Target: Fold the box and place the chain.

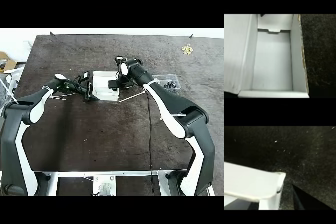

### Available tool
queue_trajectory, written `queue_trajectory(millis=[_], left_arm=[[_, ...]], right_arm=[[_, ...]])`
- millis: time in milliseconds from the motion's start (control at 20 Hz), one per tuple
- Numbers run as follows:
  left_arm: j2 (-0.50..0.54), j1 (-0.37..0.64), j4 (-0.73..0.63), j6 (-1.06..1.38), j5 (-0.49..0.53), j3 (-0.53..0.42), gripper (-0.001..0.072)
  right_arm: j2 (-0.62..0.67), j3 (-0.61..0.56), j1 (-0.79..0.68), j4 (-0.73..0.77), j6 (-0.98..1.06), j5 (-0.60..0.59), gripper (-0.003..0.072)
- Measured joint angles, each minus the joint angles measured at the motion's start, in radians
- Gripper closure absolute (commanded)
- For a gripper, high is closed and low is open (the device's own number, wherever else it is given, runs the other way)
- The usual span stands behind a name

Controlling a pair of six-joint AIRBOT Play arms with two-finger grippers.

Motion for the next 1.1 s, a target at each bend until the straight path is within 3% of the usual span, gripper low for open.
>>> queue_trajectory(millis=[350,400,700,750,800,1000,1100], left_arm=[[0.0,0.0,0.0,0.0,-0.001,0.0,0.0435],[0.0,0.0,0.0,0.0,-0.001,0.0,0.0435],[0.0,0.0,0.0,0.0,-0.001,0.0,0.0435],[0.0,0.0,0.0,0.0,-0.001,0.0,0.0435],[0.0,0.0,0.0,0.0,-0.002,0.0,0.0435],[0.0,0.0,0.0,0.0,-0.002,0.0,0.0435],[0.0,-0.001,0.0,0.0,-0.002,0.0,0.0435]], right_arm=[[-0.07,0.05,0.018,-0.058,0.019,0.088,0.0253],[-0.075,0.051,0.022,-0.066,0.027,0.091,0.0369],[-0.084,0.055,0.04,-0.101,0.095,0.092,0.0373],[-0.084,0.055,0.042,-0.103,0.104,0.092,0.0391],[-0.084,0.055,0.043,-0.106,0.113,0.092,0.0482],[-0.087,0.055,0.047,-0.112,0.15,0.077,0.0496],[-0.087,0.055,0.048,-0.115,0.169,0.079,0.0611]])
